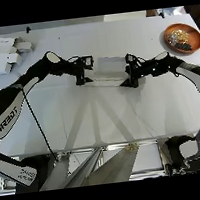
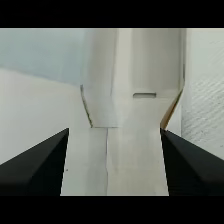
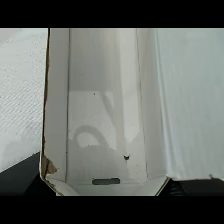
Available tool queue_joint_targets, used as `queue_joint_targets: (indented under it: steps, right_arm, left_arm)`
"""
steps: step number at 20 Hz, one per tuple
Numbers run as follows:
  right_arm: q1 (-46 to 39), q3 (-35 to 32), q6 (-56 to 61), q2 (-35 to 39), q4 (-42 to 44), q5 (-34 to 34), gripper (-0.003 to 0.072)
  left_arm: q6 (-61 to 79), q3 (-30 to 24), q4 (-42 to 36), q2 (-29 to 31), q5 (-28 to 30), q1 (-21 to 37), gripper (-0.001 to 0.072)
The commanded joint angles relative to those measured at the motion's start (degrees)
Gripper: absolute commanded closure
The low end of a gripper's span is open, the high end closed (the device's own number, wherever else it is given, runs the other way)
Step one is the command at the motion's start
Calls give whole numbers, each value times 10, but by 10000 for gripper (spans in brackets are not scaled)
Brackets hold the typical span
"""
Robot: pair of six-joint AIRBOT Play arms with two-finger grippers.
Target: Fold the box and place the chain.
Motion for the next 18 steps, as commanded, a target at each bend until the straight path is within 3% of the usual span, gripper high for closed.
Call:
queue_joint_targets:
  steps: [1, 6, 7, 8, 9, 11, 18]
  right_arm:
    - [0, 0, 1, 0, 1, 0, 151]
    - [0, 0, 1, 0, 1, 0, 151]
    - [0, 0, 1, 0, 1, 0, 151]
    - [0, 0, 1, 0, 1, 0, 151]
    - [0, 0, 1, 0, 1, 0, 151]
    - [0, 0, 1, 0, 1, 0, 151]
    - [0, 0, 1, 0, 1, 0, 151]
  left_arm:
    - [0, 0, 16, -2, -12, -9, 78]
    - [-3, 0, 30, -2, -10, -13, 107]
    - [-3, 0, 30, -2, -10, -13, 178]
    - [-3, 0, 30, -2, -10, -13, 224]
    - [-3, 0, 30, -2, -10, -13, 226]
    - [-3, 0, 30, -2, -10, -13, 340]
    - [-3, 0, 15, -2, -10, -13, 376]
